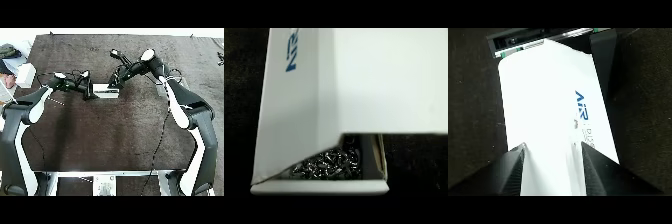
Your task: Fold the box and place the chain.
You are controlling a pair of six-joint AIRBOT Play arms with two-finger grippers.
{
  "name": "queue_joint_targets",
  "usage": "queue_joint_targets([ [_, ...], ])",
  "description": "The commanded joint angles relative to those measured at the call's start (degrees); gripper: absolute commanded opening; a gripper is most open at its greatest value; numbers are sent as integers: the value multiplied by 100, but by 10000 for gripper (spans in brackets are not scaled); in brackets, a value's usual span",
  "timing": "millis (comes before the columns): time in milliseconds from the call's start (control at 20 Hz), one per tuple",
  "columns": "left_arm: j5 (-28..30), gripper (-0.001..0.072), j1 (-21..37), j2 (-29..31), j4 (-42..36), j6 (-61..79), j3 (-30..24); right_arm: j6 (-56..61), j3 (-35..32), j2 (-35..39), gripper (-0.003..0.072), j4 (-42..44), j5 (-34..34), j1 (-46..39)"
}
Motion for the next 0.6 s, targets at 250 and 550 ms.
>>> queue_joint_targets([
  [250,2,282,0,-2,0,0,-2,-267,-35,-2,268,-22,-111,87],
  [550,2,282,0,-2,0,0,-2,-282,-37,-2,283,-446,-107,219],
])
